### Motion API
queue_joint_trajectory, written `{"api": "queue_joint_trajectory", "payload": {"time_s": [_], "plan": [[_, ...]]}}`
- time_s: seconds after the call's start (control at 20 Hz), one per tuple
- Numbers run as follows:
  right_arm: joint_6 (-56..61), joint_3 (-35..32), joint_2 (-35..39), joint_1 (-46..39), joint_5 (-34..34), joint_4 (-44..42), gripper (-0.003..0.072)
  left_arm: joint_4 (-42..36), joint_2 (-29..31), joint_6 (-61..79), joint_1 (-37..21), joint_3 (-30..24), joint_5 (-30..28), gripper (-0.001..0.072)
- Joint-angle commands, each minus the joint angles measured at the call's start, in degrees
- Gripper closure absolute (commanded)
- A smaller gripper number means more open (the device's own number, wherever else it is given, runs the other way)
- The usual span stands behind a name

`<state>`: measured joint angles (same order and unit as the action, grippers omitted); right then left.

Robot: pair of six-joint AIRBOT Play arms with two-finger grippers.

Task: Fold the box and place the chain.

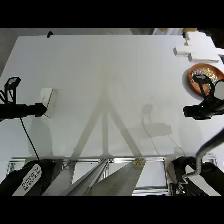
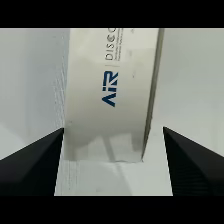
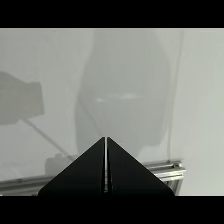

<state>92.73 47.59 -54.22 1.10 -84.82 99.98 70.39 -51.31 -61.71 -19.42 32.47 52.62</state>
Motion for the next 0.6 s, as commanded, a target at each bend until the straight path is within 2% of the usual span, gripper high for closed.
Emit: {"api": "queue_joint_trajectory", "payload": {"time_s": [0.0, 0.15, 0.25, 0.35, 0.55], "plan": [[0.0, 0.07, 0.04, -0.02, 0.0, 0.0, 0.0668, 0.22, 8.59, -0.26, 1.7, 0.0, 0.98, 0.0017], [0.0, 0.07, 0.04, -0.04, 0.0, 0.0, 0.0668, 0.24, 17.33, -0.28, 4.61, 0.0, 1.53, 0.0018], [0.0, 0.07, 0.04, -0.04, 0.0, 0.0, 0.0668, 0.22, 21.16, -0.35, 6.95, 0.0, 3.02, 0.0019], [0.0, 0.07, 0.04, -0.02, 0.0, 0.0, 0.0668, 0.26, 23.28, -0.46, 9.68, 0.0, 3.91, 0.0019], [0.0, 0.07, 0.04, -0.02, 0.0, 0.0, 0.0668, 2.19, 23.52, -0.5, 12.96, 0.0, 4.07, 0.0019]]}}
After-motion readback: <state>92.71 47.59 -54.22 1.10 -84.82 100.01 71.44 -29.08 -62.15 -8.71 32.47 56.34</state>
